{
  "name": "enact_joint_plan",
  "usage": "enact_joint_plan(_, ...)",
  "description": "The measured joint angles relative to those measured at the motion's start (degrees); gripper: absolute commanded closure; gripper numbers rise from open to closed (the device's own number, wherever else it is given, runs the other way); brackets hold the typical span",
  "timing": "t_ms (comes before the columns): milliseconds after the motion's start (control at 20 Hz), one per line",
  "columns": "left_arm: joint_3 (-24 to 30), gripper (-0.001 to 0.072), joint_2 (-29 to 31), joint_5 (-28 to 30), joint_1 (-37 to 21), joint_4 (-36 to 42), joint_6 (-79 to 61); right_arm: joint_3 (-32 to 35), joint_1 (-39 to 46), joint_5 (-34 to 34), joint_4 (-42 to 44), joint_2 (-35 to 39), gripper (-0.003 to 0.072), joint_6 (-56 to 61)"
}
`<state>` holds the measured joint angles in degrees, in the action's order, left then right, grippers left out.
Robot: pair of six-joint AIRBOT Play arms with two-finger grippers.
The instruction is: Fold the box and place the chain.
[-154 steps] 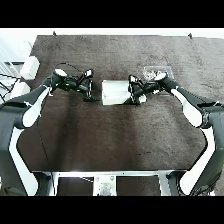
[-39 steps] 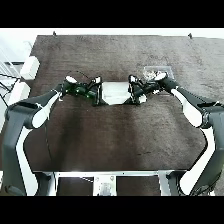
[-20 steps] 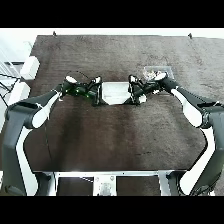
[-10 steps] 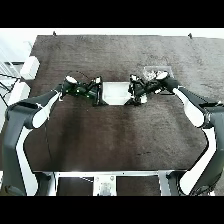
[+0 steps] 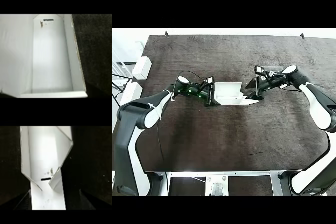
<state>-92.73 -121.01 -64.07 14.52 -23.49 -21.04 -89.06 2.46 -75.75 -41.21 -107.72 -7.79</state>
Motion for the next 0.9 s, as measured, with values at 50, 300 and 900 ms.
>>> enact_joint_plan(50, 0.0, 0.0256, 0.0, 0.0, 0.0, 0.0, 0.0, 0.0, 0.4, -1.0, 0.5, 0.7, 0.0327, 0.8)
enact_joint_plan(300, 0.0, 0.0256, 0.0, 0.0, 0.0, 0.0, 0.0, 1.9, -1.5, -6.1, 5.7, 2.0, 0.0668, 3.5)
enact_joint_plan(900, 0.0, 0.0256, 0.0, 0.0, 0.0, 0.0, 0.1, 4.7, -5.5, 14.6, 14.8, 1.6, 0.0669, 10.6)
